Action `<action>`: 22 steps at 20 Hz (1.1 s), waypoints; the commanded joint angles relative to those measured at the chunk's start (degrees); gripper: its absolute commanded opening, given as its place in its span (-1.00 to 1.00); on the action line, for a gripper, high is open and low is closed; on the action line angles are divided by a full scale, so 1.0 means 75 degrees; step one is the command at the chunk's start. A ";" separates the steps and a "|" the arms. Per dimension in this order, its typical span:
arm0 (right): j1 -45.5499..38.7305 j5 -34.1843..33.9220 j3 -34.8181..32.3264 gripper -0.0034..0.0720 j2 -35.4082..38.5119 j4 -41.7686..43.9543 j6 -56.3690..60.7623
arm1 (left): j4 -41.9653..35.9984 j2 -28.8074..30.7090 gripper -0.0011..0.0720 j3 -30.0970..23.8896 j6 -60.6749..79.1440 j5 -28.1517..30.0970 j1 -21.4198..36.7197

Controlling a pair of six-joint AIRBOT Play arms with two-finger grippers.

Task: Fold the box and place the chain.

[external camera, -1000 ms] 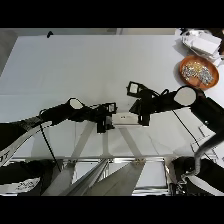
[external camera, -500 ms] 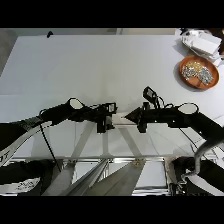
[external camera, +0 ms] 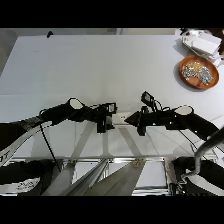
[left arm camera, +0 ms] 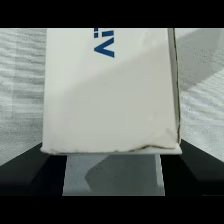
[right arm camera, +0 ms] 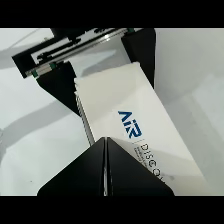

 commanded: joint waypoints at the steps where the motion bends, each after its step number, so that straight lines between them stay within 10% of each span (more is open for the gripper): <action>1: -0.0003 -0.0029 -0.0012 -0.89 -0.0361 -0.0160 -0.0047 | -0.0003 0.0006 -0.09 0.0000 -0.0009 0.0000 0.0006; 22: 0.0003 -0.0437 0.0102 -0.89 0.0819 -0.0653 0.0294 | -0.0003 0.0006 -0.09 0.0000 -0.0009 0.0000 0.0006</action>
